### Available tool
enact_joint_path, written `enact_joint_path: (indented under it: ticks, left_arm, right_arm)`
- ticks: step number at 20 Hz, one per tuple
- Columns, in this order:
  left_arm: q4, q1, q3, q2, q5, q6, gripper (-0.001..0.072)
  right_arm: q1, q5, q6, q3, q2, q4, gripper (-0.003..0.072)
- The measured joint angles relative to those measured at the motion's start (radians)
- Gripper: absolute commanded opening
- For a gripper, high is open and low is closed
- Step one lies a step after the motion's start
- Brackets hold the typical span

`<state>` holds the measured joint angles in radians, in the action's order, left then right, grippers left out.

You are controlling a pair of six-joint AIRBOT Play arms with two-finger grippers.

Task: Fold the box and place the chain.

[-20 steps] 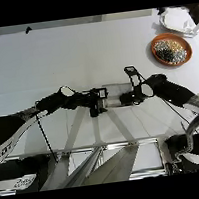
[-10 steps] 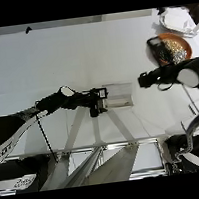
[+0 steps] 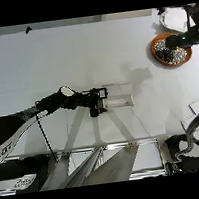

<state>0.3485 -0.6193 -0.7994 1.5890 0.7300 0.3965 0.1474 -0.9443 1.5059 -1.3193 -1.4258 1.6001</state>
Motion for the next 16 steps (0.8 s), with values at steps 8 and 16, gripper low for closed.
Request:
enact_joint_path:
  ticks: [8,16]
  left_arm:
    - [0.0,0.0,0.0,0.0,0.0,0.0,0.0314]
    - [0.0,0.0,0.0,0.0,0.0,0.0,0.0314]
  right_arm:
    - [0.079,0.045,0.041,-0.148,-0.294,0.002,0.0328]
    - [0.107,0.095,0.091,-0.162,-0.364,0.005,0.0328]
